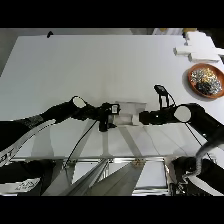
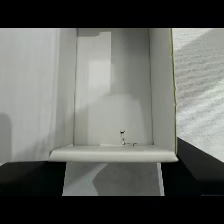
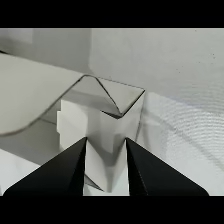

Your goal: Fold the box and place the chain.

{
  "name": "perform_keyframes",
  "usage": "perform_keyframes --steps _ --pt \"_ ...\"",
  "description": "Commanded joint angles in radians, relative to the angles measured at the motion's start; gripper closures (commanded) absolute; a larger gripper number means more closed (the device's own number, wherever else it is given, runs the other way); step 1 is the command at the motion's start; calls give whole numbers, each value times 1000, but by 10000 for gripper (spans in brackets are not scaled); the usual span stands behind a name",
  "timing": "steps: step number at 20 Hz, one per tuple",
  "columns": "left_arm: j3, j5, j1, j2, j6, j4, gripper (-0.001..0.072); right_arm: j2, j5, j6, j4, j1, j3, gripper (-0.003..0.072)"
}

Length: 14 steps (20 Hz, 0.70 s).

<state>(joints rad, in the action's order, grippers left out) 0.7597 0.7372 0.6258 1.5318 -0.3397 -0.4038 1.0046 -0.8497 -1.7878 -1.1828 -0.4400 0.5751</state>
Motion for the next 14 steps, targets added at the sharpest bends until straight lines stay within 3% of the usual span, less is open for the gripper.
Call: perform_keyframes --steps 1,4,9,14 --pt "1 0 -1 -1 0 0 437 84 -72 -134 -142 -68 86 404" --pt "1 0 -1 -1 0 0 437 129 -85 -262 -222 -124 134 365" --pt "1 0 -1 -1 0 0 437 173 -99 -435 -327 -176 145 367" --pt "1 0 -1 -1 0 0 437 229 -108 -467 -385 -217 180 371"
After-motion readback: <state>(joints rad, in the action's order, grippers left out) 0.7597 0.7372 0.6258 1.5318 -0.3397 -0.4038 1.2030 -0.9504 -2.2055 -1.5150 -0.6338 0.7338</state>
